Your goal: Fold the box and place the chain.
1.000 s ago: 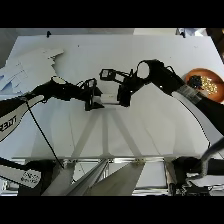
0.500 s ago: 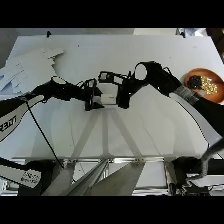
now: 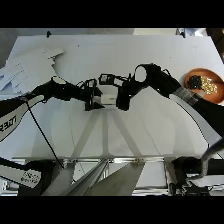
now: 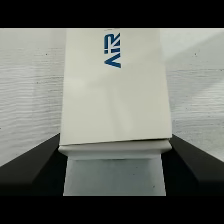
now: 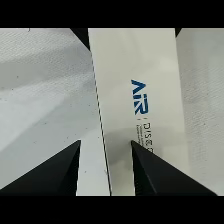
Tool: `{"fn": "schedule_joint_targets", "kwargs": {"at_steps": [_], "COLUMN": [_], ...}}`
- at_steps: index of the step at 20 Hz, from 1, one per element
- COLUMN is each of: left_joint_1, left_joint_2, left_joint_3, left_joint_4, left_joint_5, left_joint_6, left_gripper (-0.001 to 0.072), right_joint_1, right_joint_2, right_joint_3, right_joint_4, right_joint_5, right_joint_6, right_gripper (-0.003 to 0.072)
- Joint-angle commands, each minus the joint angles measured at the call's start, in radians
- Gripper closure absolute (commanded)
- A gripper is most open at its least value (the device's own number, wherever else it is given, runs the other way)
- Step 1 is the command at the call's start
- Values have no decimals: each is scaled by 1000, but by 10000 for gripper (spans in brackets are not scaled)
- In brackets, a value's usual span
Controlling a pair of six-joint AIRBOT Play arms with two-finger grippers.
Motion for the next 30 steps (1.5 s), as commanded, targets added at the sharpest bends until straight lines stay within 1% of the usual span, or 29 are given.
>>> {"fn": "schedule_joint_targets", "kwargs": {"at_steps": [1, 2, 7, 9, 10, 11, 12, 16, 19, 20, 21, 24, 26, 30], "left_joint_1": [1, 1, 1, 1, 1, 1, 1, 1, 1, 1, 1, 1, 1, 1], "left_joint_2": [0, 0, 0, 0, 0, 0, 0, 0, 0, 0, 0, 0, 0, 0], "left_joint_3": [0, 0, 0, 0, 0, 0, 0, 0, 0, 0, 0, 0, 0, 0], "left_joint_4": [-1, -1, -1, -1, -1, -1, -1, -1, -1, -1, -1, -1, -1, -1], "left_joint_5": [1, 1, 1, 1, 1, 1, 1, 1, 1, 1, 1, 1, 1, 1], "left_joint_6": [1, 1, 1, 1, 1, 1, 1, 1, 1, 1, 1, 1, 1, 1], "left_gripper": [334, 334, 334, 334, 334, 334, 334, 334, 334, 334, 334, 334, 334, 334], "right_joint_1": [0, 0, 0, -4, -13, -25, -37, -69, -72, -71, -71, -71, -71, -71], "right_joint_2": [25, 36, 76, 77, 76, 76, 72, 16, -32, -37, -37, -38, -38, -38], "right_joint_3": [0, 0, 0, 0, 0, 0, -1, -5, -52, -74, -97, -153, -182, -189], "right_joint_4": [-3, -4, -8, 25, 60, 109, 165, 383, 575, 607, 608, 542, 539, 537], "right_joint_5": [-30, -43, -86, -87, -88, -88, -90, -106, -134, -157, -185, -240, -265, -263], "right_joint_6": [2, 1, 6, 101, 163, 187, 185, 185, 182, 182, 183, 224, 227, 227], "right_gripper": [302, 268, 279, 297, 383, 553, 673, 678, 678, 678, 679, 679, 679, 679]}}
